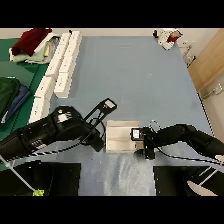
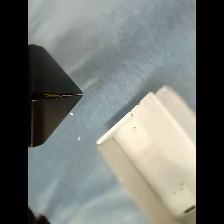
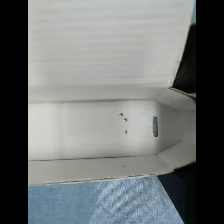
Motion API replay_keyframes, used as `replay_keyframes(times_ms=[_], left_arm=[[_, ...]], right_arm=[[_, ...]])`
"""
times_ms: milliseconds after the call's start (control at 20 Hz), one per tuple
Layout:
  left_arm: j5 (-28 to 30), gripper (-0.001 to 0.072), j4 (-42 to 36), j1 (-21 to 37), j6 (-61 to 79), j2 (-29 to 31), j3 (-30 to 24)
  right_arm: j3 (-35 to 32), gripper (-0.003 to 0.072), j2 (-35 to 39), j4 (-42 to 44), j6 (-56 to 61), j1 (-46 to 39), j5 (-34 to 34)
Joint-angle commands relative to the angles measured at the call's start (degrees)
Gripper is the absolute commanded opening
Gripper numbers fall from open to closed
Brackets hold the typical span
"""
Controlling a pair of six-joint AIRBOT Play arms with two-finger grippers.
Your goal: Fold the box.
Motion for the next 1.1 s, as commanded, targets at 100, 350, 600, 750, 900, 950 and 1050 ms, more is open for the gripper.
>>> replay_keyframes(times_ms=[100,350,600,750,900,950,1050], left_arm=[[13.2,0.0690,-19.1,14.4,49.1,8.6,-15.7],[28.7,0.0688,-33.8,18.4,73.7,8.6,-26.5],[33.3,0.0687,-47.6,18.4,91.7,6.0,-30.4],[35.6,0.0687,-53.3,18.4,95.1,2.2,-30.4],[35.8,0.0688,-53.7,18.4,95.1,-0.1,-30.3],[35.9,0.0687,-54.3,18.4,95.1,-0.2,-30.2],[36.0,0.0687,-55.2,18.4,95.2,-0.2,-29.9]], right_arm=[[0.0,0.0510,0.0,0.0,0.0,0.0,0.0],[0.0,0.0510,0.0,0.0,0.0,0.0,0.0],[0.0,0.0510,0.0,0.0,0.0,0.0,0.0],[0.0,0.0510,0.0,0.0,0.0,0.0,0.0],[0.0,0.0510,0.0,0.0,0.0,0.0,0.0],[0.0,0.0510,0.0,0.0,0.0,0.0,0.0],[0.0,0.0510,0.0,0.0,0.0,0.0,0.0]])
